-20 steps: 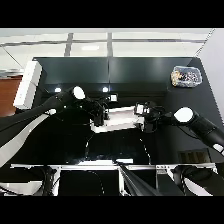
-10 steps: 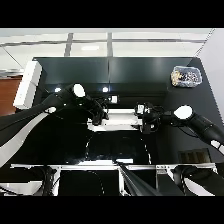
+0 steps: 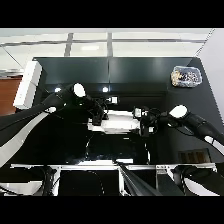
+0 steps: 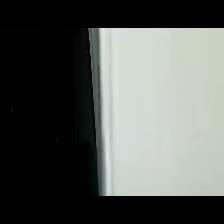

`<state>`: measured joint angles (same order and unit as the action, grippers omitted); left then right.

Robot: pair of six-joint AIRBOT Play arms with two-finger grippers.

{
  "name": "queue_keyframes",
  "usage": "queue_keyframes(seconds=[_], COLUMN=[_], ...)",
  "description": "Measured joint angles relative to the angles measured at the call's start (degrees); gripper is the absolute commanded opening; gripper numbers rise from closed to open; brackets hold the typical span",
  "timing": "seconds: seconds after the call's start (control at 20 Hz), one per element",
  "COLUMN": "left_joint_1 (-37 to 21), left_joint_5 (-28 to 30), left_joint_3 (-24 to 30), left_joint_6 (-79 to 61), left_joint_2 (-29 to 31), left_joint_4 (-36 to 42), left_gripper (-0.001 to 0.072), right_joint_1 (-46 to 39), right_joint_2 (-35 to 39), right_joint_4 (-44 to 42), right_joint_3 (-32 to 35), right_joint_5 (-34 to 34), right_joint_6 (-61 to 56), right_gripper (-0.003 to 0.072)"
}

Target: Fold the box and place the chain.

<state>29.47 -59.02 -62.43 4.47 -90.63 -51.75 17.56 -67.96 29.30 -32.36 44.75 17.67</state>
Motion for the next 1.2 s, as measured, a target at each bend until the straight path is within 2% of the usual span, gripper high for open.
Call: queue_keyframes(seconds=[0.45,1.2], left_joint_1=[0.00,0.00], left_joint_5=[0.22,0.15], left_joint_3=[1.95,2.21], left_joint_6=[1.75,1.97], left_joint_2=[-0.04,-0.04], left_joint_4=[0.63,1.49], left_gripper=[0.0024,0.0025], right_joint_1=[0.02,0.02], right_joint_2=[-2.01,-5.16], right_joint_4=[1.07,2.23], right_joint_3=[0.00,0.00], right_joint_5=[-0.50,0.20], right_joint_6=[0.76,0.39], right_gripper=[0.0694,0.0695])
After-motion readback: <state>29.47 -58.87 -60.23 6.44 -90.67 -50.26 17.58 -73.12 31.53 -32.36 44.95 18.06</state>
